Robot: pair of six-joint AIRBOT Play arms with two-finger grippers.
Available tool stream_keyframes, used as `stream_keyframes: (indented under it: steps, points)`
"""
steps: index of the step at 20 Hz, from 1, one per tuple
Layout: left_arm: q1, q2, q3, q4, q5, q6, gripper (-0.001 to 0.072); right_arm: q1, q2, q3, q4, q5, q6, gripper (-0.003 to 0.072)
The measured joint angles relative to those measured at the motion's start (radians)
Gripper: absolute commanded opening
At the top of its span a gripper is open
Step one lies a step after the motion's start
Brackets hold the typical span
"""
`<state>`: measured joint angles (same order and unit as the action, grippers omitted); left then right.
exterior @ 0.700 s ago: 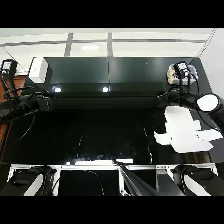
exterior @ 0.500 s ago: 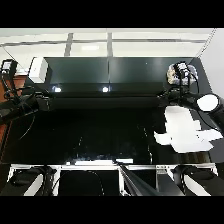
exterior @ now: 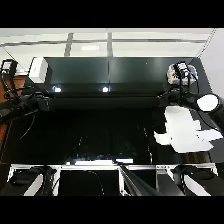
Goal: Fold the box and place the chain.
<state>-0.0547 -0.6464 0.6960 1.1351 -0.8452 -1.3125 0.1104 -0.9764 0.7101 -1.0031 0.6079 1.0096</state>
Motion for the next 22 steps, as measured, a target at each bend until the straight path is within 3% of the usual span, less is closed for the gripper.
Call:
stream_keyframes:
  steps: [3, 5, 6, 7, 8, 11, 12, 13, 14, 19, 22]
  points:
    - [0.0, 0.0, 0.0, -0.001, 0.019, 0.0, 0.0028, 0.003, 0.0, 0.0, 0.024, -0.016, 0.0, 0.0017]
    - [-0.002, -0.001, 0.0, -0.002, 0.086, 0.0, 0.0029, 0.005, 0.0, 0.0, 0.095, -0.032, 0.0, 0.0019]
    - [-0.002, -0.001, 0.0, -0.002, 0.132, 0.0, 0.0028, 0.005, 0.0, 0.0, 0.129, -0.045, 0.0, 0.0138]
    - [-0.002, -0.001, 0.0, -0.003, 0.17, 0.0, 0.0028, 0.005, -0.001, 0.0, 0.159, -0.069, 0.0, 0.0591]
    - [-0.002, -0.001, 0.0, -0.007, 0.212, 0.0, 0.0028, 0.005, -0.001, 0.0, 0.177, -0.104, 0.0, 0.0708]
    - [-0.002, -0.002, 0.0, -0.045, 0.325, 0.0, 0.0029, -0.011, -0.003, 0.0, 0.174, -0.226, 0.001, 0.0705]
    - [-0.003, -0.003, 0.0, -0.066, 0.347, 0.0, 0.0063, -0.04, -0.005, 0.003, 0.151, -0.263, 0.009, 0.0705]
    - [-0.003, -0.007, 0.0, -0.081, 0.356, 0.0, 0.0331, -0.085, -0.011, 0.01, 0.129, -0.29, 0.02, 0.0705]
    - [-0.004, -0.012, 0.0, -0.093, 0.354, 0.0, 0.0709, -0.155, -0.019, 0.024, 0.109, -0.304, 0.039, 0.0705]
    - [-0.004, -0.098, -0.001, -0.099, 0.195, -0.003, 0.0711, -0.668, -0.108, 0.138, 0.061, -0.235, 0.185, 0.0704]
    - [-0.004, -0.167, -0.001, -0.098, 0.129, -0.035, 0.0711, -0.952, -0.195, 0.222, 0.026, -0.042, 0.193, 0.0703]
